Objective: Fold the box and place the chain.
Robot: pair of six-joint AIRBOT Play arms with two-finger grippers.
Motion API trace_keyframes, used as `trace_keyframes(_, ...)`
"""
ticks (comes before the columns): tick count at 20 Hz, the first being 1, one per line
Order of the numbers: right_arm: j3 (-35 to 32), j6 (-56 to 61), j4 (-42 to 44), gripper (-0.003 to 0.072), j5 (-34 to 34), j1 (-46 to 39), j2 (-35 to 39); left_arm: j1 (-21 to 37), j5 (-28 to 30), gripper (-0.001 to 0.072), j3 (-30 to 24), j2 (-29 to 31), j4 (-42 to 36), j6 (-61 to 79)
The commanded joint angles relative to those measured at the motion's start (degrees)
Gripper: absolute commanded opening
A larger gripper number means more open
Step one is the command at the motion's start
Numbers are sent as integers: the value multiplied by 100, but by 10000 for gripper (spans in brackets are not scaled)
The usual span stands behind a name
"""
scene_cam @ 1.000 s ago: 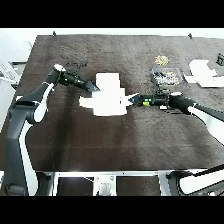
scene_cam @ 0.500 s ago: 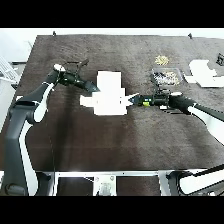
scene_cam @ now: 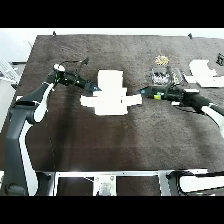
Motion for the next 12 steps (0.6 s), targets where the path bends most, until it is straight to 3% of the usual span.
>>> trace_keyframes(1,4,-35,39,240,175,-549,291,-2,-9,15,-2,17,-225,800)
trace_keyframes(8,-116,-212,17,239,302,-717,289,-483,463,15,-2,297,-376,2225)
trace_keyframes(12,-125,-466,15,239,289,-717,286,-905,1093,15,-48,297,146,2577)
